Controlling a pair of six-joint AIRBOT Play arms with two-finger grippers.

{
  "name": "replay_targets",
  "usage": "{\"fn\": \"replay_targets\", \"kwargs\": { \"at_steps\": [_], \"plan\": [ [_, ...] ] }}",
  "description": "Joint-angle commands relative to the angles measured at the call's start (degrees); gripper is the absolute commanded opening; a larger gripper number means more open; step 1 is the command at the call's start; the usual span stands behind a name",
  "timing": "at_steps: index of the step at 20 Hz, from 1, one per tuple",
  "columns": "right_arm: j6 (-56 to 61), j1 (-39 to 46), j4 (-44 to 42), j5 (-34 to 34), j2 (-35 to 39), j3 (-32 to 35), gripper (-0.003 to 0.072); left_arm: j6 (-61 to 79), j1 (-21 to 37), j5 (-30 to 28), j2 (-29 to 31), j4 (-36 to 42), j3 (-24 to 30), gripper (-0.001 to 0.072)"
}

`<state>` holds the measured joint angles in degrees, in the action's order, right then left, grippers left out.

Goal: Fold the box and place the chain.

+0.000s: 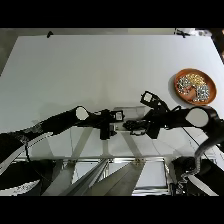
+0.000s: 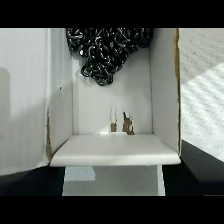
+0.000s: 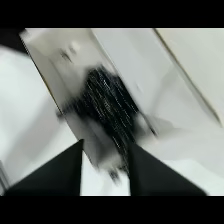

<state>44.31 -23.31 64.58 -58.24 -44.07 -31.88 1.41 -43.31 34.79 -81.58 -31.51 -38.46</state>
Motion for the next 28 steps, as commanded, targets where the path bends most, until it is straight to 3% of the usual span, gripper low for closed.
{"fn": "replay_targets", "kwargs": {
  "at_steps": [1, 3, 5, 6, 7, 11, 19, 25, 27, 28],
  "plan": [
    [-2.54, 0.0, 12.31, -12.37, 5.27, 0.28, 0.0216, 0.0, 0.0, -0.02, 0.0, -0.02, 0.0, 0.0491],
    [-5.92, 0.0, 11.67, -13.84, 5.2, 3.3, 0.0239, 0.0, 0.0, -0.02, 0.0, -0.02, 0.0, 0.0491],
    [-8.68, -0.02, 11.74, -7.32, 5.09, 8.48, 0.0465, 0.0, 0.0, 0.0, 0.0, -0.02, 0.0, 0.0491],
    [-9.4, -0.02, 11.69, -2.91, 4.96, 10.82, 0.0523, 0.0, 0.0, -0.02, 0.0, -0.02, 0.0, 0.0491],
    [-10.84, -0.02, 10.99, 1.09, 4.66, 12.63, 0.0532, 0.0, 0.0, -0.02, 0.0, -0.02, 0.0, 0.0491],
    [-20.52, -0.02, 4.37, 8.72, 3.32, 13.79, 0.0512, 0.0, 0.0, -0.02, 0.0, -0.02, 0.0, 0.0491],
    [-24.04, -0.02, 2.08, 16.96, -5.99, 13.77, 0.0513, 0.0, 0.0, 0.0, 0.0, -0.02, 0.0, 0.0491],
    [-26.86, -0.02, -0.61, 17.79, -8.11, 13.77, 0.0507, 0.02, 0.0, -0.02, 0.0, -0.02, 0.0, 0.0491],
    [-26.86, -0.02, -0.87, 17.84, -8.11, 13.77, 0.0425, 0.0, 0.0, -0.02, 0.0, -0.02, 0.0, 0.0491],
    [-26.88, -0.02, -1.53, 17.97, -8.13, 13.79, 0.0424, 0.0, 0.0, -0.02, 0.0, -0.02, 0.0, 0.0491]
  ]
}}
